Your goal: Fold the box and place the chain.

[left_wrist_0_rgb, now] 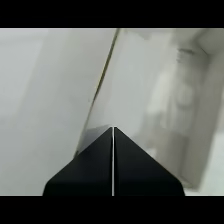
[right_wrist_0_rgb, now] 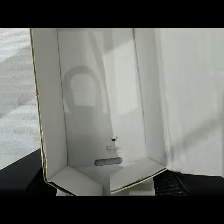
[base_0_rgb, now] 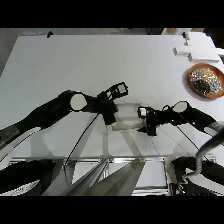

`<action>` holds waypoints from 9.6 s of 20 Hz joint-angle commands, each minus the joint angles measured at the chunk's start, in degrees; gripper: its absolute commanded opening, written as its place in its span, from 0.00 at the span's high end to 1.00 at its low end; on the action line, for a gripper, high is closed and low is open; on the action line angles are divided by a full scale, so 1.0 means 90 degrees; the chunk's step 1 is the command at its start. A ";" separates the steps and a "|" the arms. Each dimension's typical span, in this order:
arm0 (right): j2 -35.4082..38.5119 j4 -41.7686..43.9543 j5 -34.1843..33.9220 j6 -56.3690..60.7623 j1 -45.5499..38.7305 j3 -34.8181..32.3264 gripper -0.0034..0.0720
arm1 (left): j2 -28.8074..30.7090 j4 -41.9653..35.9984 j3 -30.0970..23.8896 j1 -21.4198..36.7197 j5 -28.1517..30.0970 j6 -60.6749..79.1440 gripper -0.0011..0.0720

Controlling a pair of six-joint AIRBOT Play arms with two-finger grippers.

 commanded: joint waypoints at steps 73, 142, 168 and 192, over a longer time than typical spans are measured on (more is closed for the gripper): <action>0.0005 0.0002 0.0002 0.0005 -0.0002 0.0000 0.56 | -0.0024 -0.1297 -0.1479 -0.0131 0.0811 0.2169 0.63; 0.0005 0.0002 0.0002 0.0005 -0.0002 0.0000 0.56 | -0.0304 0.0471 -0.0542 -0.0423 -0.0304 -0.7524 0.50; 0.0005 0.0002 0.0002 0.0005 -0.0002 0.0000 0.56 | -0.2387 0.2667 0.2276 -0.1151 -0.3313 -1.1035 0.52; 0.0005 0.0002 0.0002 0.0005 -0.0002 0.0000 0.56 | -0.2608 0.2856 0.2273 -0.1333 -0.3356 -1.1198 0.98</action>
